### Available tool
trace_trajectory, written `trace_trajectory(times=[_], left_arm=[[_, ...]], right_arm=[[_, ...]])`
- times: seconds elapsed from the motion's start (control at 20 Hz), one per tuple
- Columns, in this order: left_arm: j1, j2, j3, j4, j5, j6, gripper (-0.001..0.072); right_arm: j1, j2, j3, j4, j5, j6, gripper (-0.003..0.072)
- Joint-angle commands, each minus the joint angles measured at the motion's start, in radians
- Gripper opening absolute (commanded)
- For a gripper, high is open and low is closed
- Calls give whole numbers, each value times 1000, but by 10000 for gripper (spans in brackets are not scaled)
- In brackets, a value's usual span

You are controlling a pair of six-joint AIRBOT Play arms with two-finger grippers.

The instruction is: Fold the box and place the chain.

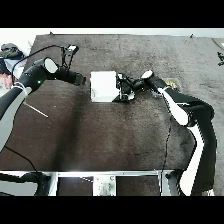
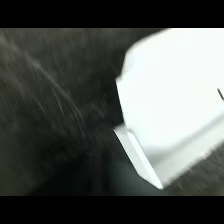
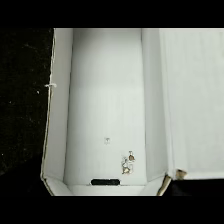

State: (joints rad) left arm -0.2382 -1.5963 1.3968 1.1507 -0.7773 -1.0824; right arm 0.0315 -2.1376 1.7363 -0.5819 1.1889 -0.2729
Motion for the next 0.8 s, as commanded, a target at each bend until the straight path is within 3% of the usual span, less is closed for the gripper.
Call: trace_trajectory(times=[0.0, 0.1, 0.25, 0.35, 0.6, 0.65, 0.75], left_arm=[[40, -43, -5, -155, 56, 311, 216], [114, -102, -5, -439, -51, 615, 218], [221, -186, -2, -769, -349, 1093, 254], [262, -242, 13, -809, -425, 1202, 255], [247, -360, 39, -784, -409, 1327, 322], [237, -383, 63, -769, -409, 1328, 424], [220, -401, 95, -739, -407, 1390, 426]], right_arm=[[1, 0, 1, 2, 1, 0, 327], [1, 0, 1, 3, 1, 0, 326], [1, 0, 1, 3, 0, 0, 327], [1, 0, 1, 3, 0, 0, 326], [1, 0, 1, 3, 0, 0, 326], [1, 0, 1, 3, 1, 0, 326], [1, 0, 1, 3, 0, 0, 326]])
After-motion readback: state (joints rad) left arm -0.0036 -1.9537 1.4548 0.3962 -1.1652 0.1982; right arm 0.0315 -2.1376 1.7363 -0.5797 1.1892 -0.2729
